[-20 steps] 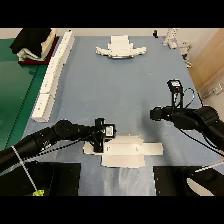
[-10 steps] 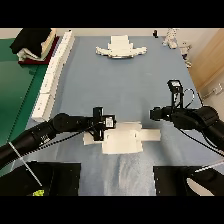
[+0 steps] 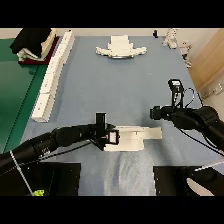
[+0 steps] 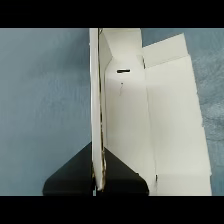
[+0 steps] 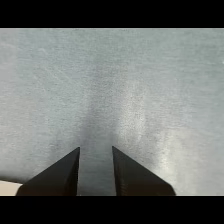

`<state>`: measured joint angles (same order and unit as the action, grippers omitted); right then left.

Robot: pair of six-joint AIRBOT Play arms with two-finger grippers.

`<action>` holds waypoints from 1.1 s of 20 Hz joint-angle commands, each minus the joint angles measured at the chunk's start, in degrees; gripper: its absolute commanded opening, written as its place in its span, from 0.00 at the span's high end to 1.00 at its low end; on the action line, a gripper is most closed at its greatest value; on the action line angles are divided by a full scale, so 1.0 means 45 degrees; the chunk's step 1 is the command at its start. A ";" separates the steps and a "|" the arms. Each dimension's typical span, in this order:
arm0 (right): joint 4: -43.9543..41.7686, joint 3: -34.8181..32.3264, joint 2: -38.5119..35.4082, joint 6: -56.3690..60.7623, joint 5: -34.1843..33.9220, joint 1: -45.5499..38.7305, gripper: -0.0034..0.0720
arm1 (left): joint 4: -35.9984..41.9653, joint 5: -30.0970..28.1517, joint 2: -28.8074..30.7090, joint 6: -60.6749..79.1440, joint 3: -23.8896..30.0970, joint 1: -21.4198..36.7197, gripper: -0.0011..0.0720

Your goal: Fold the box.

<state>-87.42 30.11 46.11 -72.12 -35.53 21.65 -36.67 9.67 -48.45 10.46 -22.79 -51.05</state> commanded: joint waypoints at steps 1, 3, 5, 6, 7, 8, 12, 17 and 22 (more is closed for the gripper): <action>-0.0005 0.0010 0.0005 0.0087 0.0185 -0.0005 0.53 | -0.0029 -0.1957 0.0121 -0.0996 0.0976 -0.1151 0.98; 0.0000 0.0010 0.0005 0.0087 0.0180 -0.0005 0.53 | -0.0034 -0.2399 0.0121 -0.1428 0.1209 -0.1462 0.97; -0.0005 0.0010 0.0005 0.0087 0.0170 -0.0005 0.53 | -0.0034 -0.2409 0.0136 -0.1447 0.1161 -0.1399 0.97; -0.0005 0.0010 0.0005 0.0083 0.0170 -0.0005 0.53 | -0.0034 -0.2356 0.0165 -0.1511 0.1039 -0.1243 0.97; -0.0010 0.0010 0.0005 0.0087 0.0170 -0.0005 0.53 | -0.0029 -0.2069 0.0257 -0.1817 0.0792 -0.0957 0.97; -0.0010 0.0010 0.0005 0.0083 0.0160 -0.0005 0.53 | -0.0039 -0.1127 0.0364 -0.2215 0.0364 -0.0423 0.97; -0.0010 0.0010 0.0005 0.0083 0.0141 -0.0005 0.53 | -0.0243 0.5391 0.0219 -0.2725 -0.1690 0.2997 0.97; -0.0010 0.0010 0.0005 0.0146 0.0204 0.0000 0.53 | -0.0087 0.8480 -0.1540 -0.2059 -0.3113 0.4590 0.97; -0.0010 0.0010 0.0005 0.0160 0.0223 0.0000 0.53 | 0.1647 0.8665 -0.2773 -0.0787 -0.3186 0.4590 0.97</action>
